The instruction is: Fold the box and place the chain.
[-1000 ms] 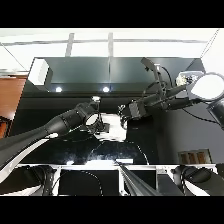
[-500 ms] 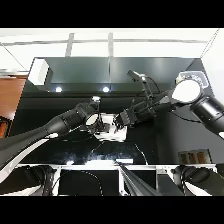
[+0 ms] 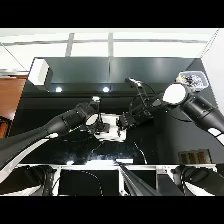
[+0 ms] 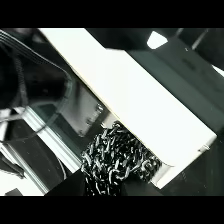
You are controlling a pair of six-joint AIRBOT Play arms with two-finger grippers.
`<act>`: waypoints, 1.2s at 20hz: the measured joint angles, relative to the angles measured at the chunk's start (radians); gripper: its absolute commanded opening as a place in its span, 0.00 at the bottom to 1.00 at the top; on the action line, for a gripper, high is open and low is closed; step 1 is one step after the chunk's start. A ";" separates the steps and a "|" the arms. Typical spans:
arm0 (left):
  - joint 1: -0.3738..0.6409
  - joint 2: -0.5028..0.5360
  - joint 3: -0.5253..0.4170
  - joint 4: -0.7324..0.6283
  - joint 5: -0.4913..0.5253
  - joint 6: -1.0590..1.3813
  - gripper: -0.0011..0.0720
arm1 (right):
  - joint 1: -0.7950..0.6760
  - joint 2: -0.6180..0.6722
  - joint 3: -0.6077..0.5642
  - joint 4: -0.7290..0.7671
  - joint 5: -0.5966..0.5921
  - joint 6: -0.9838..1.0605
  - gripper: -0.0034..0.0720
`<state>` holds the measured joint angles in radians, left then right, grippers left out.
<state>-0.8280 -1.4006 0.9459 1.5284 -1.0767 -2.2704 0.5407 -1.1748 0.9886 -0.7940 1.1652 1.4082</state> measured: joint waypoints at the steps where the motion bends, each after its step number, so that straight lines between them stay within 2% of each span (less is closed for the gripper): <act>1: 0.000 0.000 0.000 0.000 0.000 0.000 0.05 | 0.003 -0.006 -0.003 -0.001 0.000 0.002 0.24; 2: 0.000 0.000 0.000 0.000 0.000 0.000 0.05 | 0.005 -0.011 -0.005 -0.008 0.000 0.005 0.43; 6: 0.000 0.000 0.000 0.000 0.000 0.000 0.05 | -0.009 -0.020 -0.006 -0.021 0.011 0.014 0.42; 10: 0.000 0.000 0.000 0.000 0.000 0.000 0.05 | -0.091 0.030 0.001 -0.036 0.085 0.010 0.42; 14: 0.000 0.000 0.000 0.000 0.001 0.000 0.05 | -0.230 0.162 0.003 -0.198 0.131 0.026 0.42; 18: 0.000 0.000 0.000 0.000 0.013 0.000 0.06 | -0.338 0.242 0.004 -0.327 0.101 0.071 0.42; 19: 0.000 0.000 0.000 0.000 0.011 0.000 0.23 | -0.352 0.250 0.004 -0.337 0.081 0.077 0.42; 20: 0.000 0.000 0.001 -0.004 0.011 -0.001 0.68 | -0.362 0.257 0.003 -0.345 0.060 0.083 0.42; 21: 0.000 0.000 0.006 -0.013 0.011 -0.007 0.82 | -0.369 0.261 0.003 -0.349 0.042 0.084 0.42; 24: 0.000 0.004 0.031 -0.037 -0.010 -0.021 0.82 | -0.382 0.269 0.003 -0.363 0.010 0.080 0.42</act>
<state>-0.8280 -1.3968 0.9768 1.4914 -1.0863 -2.2917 0.1589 -0.9058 0.9916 -1.1572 1.1751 1.4883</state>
